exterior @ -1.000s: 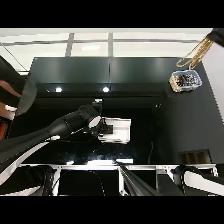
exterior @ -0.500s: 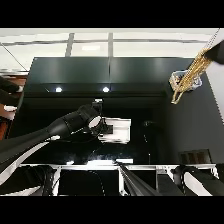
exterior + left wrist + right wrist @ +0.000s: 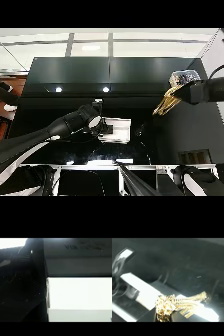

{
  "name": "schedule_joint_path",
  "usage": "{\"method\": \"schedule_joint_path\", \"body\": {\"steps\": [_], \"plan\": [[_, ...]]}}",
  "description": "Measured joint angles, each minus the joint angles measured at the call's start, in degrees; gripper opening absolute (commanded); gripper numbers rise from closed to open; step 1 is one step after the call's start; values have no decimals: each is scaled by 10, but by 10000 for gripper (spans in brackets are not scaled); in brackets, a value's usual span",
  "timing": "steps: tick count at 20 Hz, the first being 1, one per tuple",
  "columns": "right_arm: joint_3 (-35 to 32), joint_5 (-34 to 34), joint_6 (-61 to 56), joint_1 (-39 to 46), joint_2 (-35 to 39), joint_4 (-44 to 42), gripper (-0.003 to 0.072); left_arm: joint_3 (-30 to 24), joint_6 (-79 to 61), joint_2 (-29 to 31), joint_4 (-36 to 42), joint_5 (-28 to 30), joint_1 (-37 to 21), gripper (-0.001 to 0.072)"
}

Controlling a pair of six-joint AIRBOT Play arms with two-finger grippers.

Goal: Fold the box and place the chain.

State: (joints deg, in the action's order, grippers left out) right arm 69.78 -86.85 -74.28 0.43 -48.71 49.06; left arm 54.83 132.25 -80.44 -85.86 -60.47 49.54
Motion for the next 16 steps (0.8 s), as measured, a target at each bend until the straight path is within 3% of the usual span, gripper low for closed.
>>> {"method": "schedule_joint_path", "body": {"steps": [8,16], "plan": [[-16,-6,12,-89,3,-85,3,0,0,0,0,0,0,26],[-25,91,14,-195,-20,-120,4,0,0,0,0,0,0,26]]}}
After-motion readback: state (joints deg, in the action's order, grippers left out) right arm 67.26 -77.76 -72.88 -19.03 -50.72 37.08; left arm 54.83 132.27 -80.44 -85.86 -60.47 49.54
